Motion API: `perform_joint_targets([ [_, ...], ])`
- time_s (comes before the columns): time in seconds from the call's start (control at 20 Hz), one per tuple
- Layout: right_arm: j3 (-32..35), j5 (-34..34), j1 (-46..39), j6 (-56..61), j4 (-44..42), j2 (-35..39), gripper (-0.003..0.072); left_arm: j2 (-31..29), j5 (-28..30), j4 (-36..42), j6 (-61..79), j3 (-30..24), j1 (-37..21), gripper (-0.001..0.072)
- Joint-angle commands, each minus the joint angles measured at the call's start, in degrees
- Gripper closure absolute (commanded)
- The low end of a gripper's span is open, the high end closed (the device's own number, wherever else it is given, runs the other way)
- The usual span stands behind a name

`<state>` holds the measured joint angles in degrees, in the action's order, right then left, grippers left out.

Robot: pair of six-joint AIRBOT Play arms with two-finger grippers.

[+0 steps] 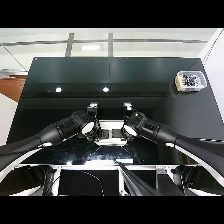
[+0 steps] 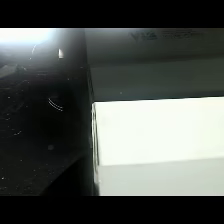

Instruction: Fold the box and place the chain.

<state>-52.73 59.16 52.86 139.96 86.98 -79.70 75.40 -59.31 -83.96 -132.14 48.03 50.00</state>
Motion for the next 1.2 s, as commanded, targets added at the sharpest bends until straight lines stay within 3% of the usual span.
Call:
perform_joint_targets([
  [0.0, 0.0, -0.4, 0.0, 0.0, 0.2, -0.1, 0.0645, 0.0, 0.1, 0.0, 0.1, 0.0, 0.0, 0.0677],
  [0.15, 0.0, -0.3, 0.0, -0.1, 0.2, -0.1, 0.0643, 0.0, 0.1, 0.0, 0.1, 0.0, 0.0, 0.0677],
  [0.2, 0.0, -0.3, 0.0, -0.1, 0.2, -0.1, 0.0604, 0.0, 0.1, 0.0, 0.1, 0.0, 0.0, 0.0677],
  [0.3, -0.1, 0.0, 0.0, -0.2, 0.1, 0.0, 0.0374, 0.0, 0.1, 0.0, 0.1, 0.0, 0.0, 0.0677],
  [0.35, -0.1, 0.7, 0.0, -0.3, 0.1, 0.0, 0.0203, 0.0, 0.1, 0.0, 0.1, 0.0, 0.0, 0.0677],
  [0.4, -0.1, 1.6, 0.0, -0.6, 0.1, 0.0, 0.0123, 0.0, 0.1, 0.0, 0.1, 0.0, 0.0, 0.0677],
  [0.8, -0.1, 3.9, 0.0, -5.8, 0.1, 4.8, 0.0123, 0.0, 0.1, 0.0, 0.1, 0.0, 0.0, 0.0677],
  [1.15, 0.0, 10.0, 0.0, -12.6, 3.8, 20.0, 0.0123, 0.0, -0.3, 0.2, 0.2, 0.0, 0.0, 0.0677],
])
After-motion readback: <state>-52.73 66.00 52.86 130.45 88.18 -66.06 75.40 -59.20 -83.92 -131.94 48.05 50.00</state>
